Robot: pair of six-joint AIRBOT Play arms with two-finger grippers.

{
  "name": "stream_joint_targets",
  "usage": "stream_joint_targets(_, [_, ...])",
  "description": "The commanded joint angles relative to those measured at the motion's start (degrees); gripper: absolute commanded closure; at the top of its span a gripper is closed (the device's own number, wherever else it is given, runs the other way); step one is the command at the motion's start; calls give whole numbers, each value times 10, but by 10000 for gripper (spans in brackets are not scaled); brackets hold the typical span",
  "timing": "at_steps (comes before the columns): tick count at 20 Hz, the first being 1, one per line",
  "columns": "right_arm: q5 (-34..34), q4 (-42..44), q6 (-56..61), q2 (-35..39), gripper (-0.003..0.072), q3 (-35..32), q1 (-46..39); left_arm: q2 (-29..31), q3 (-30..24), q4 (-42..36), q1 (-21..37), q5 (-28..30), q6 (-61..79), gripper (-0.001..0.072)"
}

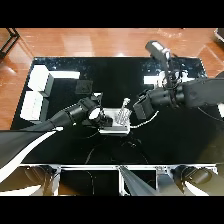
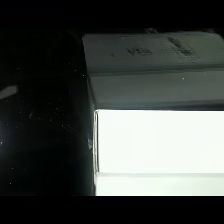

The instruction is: Fold the box and place the chain.

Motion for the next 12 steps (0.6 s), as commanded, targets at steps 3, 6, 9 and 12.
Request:
stream_joint_targets(3, [60,-9,-7,-2,663,-85,2,0,0,0,0,0,0,690])
stream_joint_targets(6, [98,-6,-15,-14,663,-108,7,0,0,1,0,0,0,690])
stream_joint_targets(9, [111,-6,-14,-27,596,-109,13,0,0,0,0,0,0,690])
stream_joint_targets(12, [100,-9,-14,-24,55,-108,-2,0,0,0,0,0,0,690])
